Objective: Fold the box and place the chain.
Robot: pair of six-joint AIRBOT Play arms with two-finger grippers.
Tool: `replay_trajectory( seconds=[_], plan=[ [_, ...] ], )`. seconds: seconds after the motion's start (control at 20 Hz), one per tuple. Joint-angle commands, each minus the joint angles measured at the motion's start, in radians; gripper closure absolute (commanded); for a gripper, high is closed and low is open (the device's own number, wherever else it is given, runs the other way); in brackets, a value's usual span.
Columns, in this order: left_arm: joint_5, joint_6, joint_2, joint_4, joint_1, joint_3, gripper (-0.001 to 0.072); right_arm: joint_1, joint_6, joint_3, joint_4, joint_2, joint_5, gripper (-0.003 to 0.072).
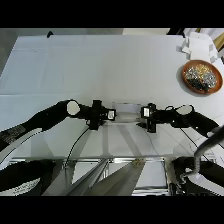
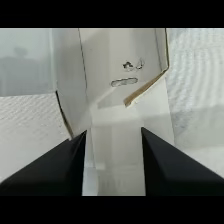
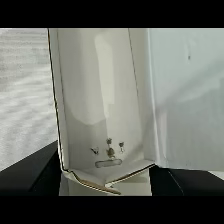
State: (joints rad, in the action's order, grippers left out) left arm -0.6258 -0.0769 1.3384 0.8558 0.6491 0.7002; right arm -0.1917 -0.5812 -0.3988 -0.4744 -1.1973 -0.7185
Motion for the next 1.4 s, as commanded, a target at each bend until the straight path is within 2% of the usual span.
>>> replay_trajectory(
  seconds=[0.0, 0.05, 0.35, 0.6, 0.7, 0.85, 1.15, 1.25, 1.35],
  plan=[
    [-0.028, -0.009, 0.000, -0.011, 0.009, 0.000, 0.0428, 0.000, 0.000, 0.000, 0.001, 0.000, 0.000, 0.0345],
    [-0.031, -0.009, 0.000, -0.011, 0.014, 0.000, 0.0450, 0.000, 0.000, 0.000, 0.001, 0.001, 0.000, 0.0345],
    [-0.071, -0.009, -0.002, -0.045, 0.019, 0.000, 0.0466, 0.000, 0.000, 0.000, 0.001, 0.000, 0.000, 0.0345],
    [-0.045, -0.009, -0.002, -0.061, 0.022, 0.000, 0.0468, 0.000, 0.000, 0.000, 0.001, 0.000, 0.000, 0.0345],
    [-0.011, -0.009, -0.002, -0.097, 0.026, 0.000, 0.0579, 0.000, 0.000, 0.000, 0.001, 0.001, 0.000, 0.0345],
    [0.025, -0.009, -0.002, -0.151, 0.026, 0.000, 0.0581, 0.000, 0.000, 0.000, 0.001, 0.001, 0.000, 0.0345],
    [0.072, -0.009, -0.002, -0.153, 0.052, 0.000, 0.0581, 0.000, 0.000, 0.000, 0.001, 0.000, 0.000, 0.0345],
    [0.039, -0.001, -0.002, -0.151, 0.057, 0.000, 0.0581, 0.000, 0.000, 0.000, 0.001, 0.000, 0.000, 0.0345],
    [-0.058, 0.000, -0.002, -0.128, 0.043, 0.000, 0.0580, 0.000, 0.000, 0.000, 0.001, 0.000, 0.000, 0.0345]
  ],
)
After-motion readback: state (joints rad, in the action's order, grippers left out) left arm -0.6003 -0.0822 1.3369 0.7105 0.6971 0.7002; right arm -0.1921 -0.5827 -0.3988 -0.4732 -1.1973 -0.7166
